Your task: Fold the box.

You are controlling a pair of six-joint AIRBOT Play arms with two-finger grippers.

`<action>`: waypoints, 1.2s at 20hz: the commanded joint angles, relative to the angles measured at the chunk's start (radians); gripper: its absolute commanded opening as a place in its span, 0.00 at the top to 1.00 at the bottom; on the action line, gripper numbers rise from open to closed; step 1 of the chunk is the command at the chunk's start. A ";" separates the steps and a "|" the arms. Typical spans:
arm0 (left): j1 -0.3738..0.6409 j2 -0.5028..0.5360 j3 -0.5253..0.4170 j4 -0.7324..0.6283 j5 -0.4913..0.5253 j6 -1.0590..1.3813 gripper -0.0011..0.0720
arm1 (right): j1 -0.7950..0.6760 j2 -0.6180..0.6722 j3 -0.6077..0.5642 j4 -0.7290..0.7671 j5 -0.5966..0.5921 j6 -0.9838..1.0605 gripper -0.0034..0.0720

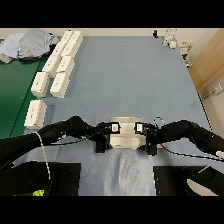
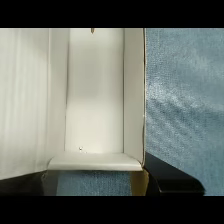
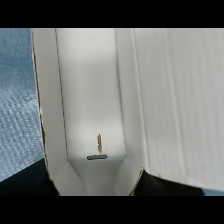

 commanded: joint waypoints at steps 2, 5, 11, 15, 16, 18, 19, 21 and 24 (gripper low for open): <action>0.000 0.000 0.000 0.002 -0.001 0.001 0.41 | 0.001 0.000 0.000 0.000 0.000 0.001 0.23; 0.000 0.000 0.000 0.001 -0.001 0.001 0.41 | 0.001 0.000 0.000 0.000 0.000 0.000 0.23; 0.000 0.000 0.000 0.001 -0.001 0.001 0.41 | 0.001 0.000 0.000 0.003 0.000 0.000 0.23; 0.000 0.000 0.000 0.002 -0.001 0.001 0.41 | 0.001 0.000 0.000 0.000 0.000 0.000 0.23; 0.000 0.000 0.000 0.002 -0.001 0.001 0.41 | 0.001 0.000 0.000 -0.004 0.000 0.001 0.23; 0.000 0.000 0.000 0.002 -0.001 0.001 0.41 | 0.001 0.000 0.000 -0.004 0.000 0.005 0.23; 0.000 0.000 0.000 0.002 -0.001 0.001 0.41 | 0.001 0.001 0.001 -0.005 0.000 0.037 0.16; 0.000 0.000 0.000 0.002 -0.001 0.001 0.41 | 0.001 0.011 0.011 -0.033 -0.003 0.115 0.01; 0.000 0.000 0.000 0.002 -0.001 0.001 0.41 | 0.001 0.068 0.036 -0.164 -0.039 0.227 0.01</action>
